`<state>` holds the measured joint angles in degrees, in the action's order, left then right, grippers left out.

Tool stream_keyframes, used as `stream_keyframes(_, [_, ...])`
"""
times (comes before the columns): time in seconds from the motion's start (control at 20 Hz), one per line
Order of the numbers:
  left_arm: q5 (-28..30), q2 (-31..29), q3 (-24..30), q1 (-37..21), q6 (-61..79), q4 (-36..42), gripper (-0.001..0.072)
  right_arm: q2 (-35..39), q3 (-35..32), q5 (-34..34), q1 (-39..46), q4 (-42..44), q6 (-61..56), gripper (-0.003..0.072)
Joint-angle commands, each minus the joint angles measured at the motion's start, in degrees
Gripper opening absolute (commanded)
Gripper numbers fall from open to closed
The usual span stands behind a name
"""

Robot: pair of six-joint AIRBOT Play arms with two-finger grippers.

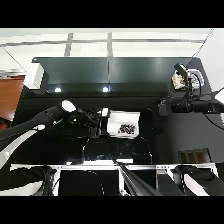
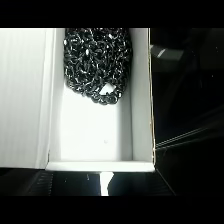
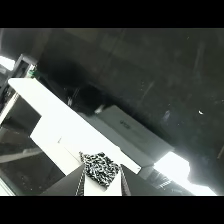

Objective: Fold the box and place the chain.

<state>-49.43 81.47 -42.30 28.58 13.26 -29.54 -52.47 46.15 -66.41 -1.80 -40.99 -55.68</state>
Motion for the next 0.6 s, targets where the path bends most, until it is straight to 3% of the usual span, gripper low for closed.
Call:
stream_keyframes(0.0, [4.9, -0.6, -0.5, 0.2, -7.6, -0.2, 0.0422, 0.0, 0.0, 1.6, 0.0, 0.0, 0.0, 0.0267])
stream_keyframes(0.15, [5.9, -1.1, -0.5, 0.2, -7.6, -0.2, 0.0422, 0.0, 0.0, 4.1, 0.0, 0.3, -0.1, 0.0267])
stream_keyframes(0.35, [5.7, -1.1, -0.5, 0.2, -7.2, -0.3, 0.0421, -2.6, 0.0, 16.3, -4.9, 0.5, -3.9, 0.0307])
stream_keyframes(0.4, [5.7, -1.1, -0.5, 0.2, -7.2, -0.3, 0.0420, -4.1, 0.1, 20.5, -6.7, 0.5, -3.9, 0.0574])
stream_keyframes(0.45, [5.7, -1.1, -0.5, 0.2, -7.2, -0.3, 0.0420, -5.9, 1.0, 23.0, -7.9, 0.5, -3.9, 0.0663])
stream_keyframes(0.55, [5.7, -1.1, -0.5, 0.2, -7.2, -0.9, 0.0417, -11.1, 4.2, 23.7, -9.6, 0.3, -2.8, 0.0663])
